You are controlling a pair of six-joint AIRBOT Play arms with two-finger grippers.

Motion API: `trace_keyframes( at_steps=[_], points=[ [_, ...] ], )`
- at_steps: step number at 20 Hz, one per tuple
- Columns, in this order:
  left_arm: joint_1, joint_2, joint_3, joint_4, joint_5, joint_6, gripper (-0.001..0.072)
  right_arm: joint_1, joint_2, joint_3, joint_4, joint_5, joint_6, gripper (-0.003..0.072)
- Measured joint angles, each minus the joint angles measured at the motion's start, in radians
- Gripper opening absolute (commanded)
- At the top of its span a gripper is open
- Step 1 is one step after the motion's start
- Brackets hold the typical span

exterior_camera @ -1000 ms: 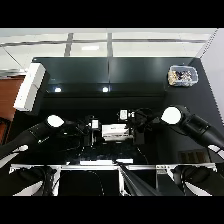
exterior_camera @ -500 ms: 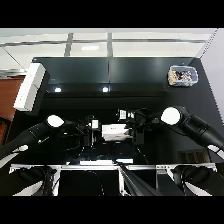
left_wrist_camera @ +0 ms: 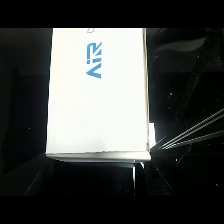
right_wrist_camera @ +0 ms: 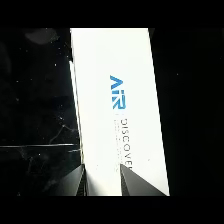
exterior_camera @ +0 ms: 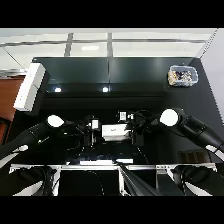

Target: Fold the box and place the chain.

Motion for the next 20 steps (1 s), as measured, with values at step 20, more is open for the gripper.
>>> trace_keyframes(
  at_steps=[20],
  points=[
    [0.0,0.0,0.0,0.0,0.0,-0.002,0.0333,-0.047,-0.104,-0.005,0.299,-0.046,0.718,0.0016]
  ],
)
